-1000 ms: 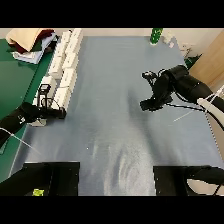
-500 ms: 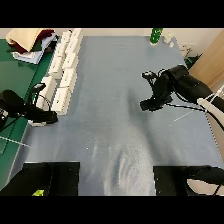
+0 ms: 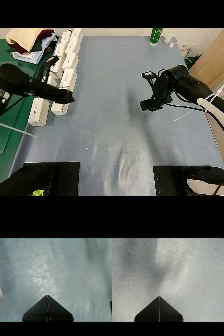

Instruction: Fold the box.

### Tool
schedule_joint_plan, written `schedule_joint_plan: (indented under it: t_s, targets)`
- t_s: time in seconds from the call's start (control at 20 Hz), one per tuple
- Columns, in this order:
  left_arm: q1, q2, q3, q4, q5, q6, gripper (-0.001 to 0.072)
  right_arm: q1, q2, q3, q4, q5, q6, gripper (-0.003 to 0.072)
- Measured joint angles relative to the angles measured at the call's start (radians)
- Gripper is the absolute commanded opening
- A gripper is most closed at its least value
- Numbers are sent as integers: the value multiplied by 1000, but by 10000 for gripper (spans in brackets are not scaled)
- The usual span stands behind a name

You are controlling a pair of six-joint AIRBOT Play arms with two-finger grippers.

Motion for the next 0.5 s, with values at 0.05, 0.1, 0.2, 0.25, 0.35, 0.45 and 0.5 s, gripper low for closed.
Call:
schedule_joint_plan:
  t_s: [0.05,0.1,0.2,0.25,0.35,0.45,0.5]
  targets:
    - [-37,-33,19,-7,23,-2,15,0,0,0,0,0,0,4]
    - [-73,-69,37,-12,48,-3,15,0,0,0,0,0,0,4]
    - [-127,-133,59,-18,93,-4,15,0,0,0,0,0,0,4]
    - [-147,-159,65,-23,110,-4,15,0,0,0,0,0,0,4]
    - [-178,-201,74,-29,129,-4,15,0,0,0,0,0,0,4]
    - [-195,-229,78,-32,141,-4,15,0,0,0,0,0,0,4]
    - [-200,-237,79,-33,145,-5,15,0,0,0,0,0,0,4]
